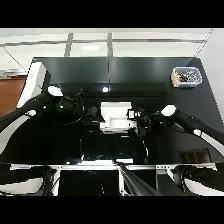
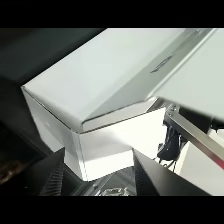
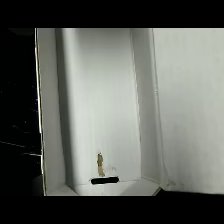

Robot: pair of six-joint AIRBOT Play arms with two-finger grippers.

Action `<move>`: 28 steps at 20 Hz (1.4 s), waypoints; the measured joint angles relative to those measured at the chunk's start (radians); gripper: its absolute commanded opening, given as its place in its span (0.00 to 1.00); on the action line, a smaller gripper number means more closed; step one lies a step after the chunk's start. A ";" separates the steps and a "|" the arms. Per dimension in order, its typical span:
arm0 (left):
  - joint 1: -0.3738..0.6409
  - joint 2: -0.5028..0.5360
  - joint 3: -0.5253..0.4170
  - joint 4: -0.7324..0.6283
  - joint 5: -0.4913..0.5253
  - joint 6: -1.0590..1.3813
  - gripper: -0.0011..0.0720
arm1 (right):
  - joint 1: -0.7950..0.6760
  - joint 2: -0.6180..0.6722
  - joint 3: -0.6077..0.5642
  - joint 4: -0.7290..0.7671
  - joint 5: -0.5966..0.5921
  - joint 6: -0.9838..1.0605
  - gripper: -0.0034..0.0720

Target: Fold the box and place the chain.

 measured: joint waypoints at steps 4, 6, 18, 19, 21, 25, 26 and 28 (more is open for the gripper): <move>-0.043 0.000 0.023 0.061 0.013 -0.082 0.68 | 0.000 0.000 0.000 0.000 0.000 0.000 0.23; -0.060 0.000 0.030 0.102 0.015 -0.126 0.67 | 0.000 0.000 0.000 0.000 0.000 0.000 0.23; -0.154 0.000 0.069 0.229 0.114 -0.323 0.67 | 0.000 0.000 0.000 0.000 0.000 0.000 0.23; -0.167 0.000 0.078 0.258 0.116 -0.352 0.67 | 0.000 0.000 0.000 0.000 -0.001 0.000 0.23; -0.191 0.000 0.097 0.316 0.116 -0.408 0.68 | 0.000 0.000 0.000 0.000 -0.001 0.000 0.23; -0.235 0.000 0.128 0.424 0.119 -0.515 0.67 | 0.000 0.000 0.000 0.000 -0.002 0.000 0.23; -0.246 0.000 0.135 0.451 0.120 -0.542 0.67 | 0.000 0.000 0.000 0.001 -0.002 0.000 0.23; -0.270 0.000 0.149 0.503 0.123 -0.592 0.68 | 0.000 0.000 0.000 0.001 -0.002 0.000 0.23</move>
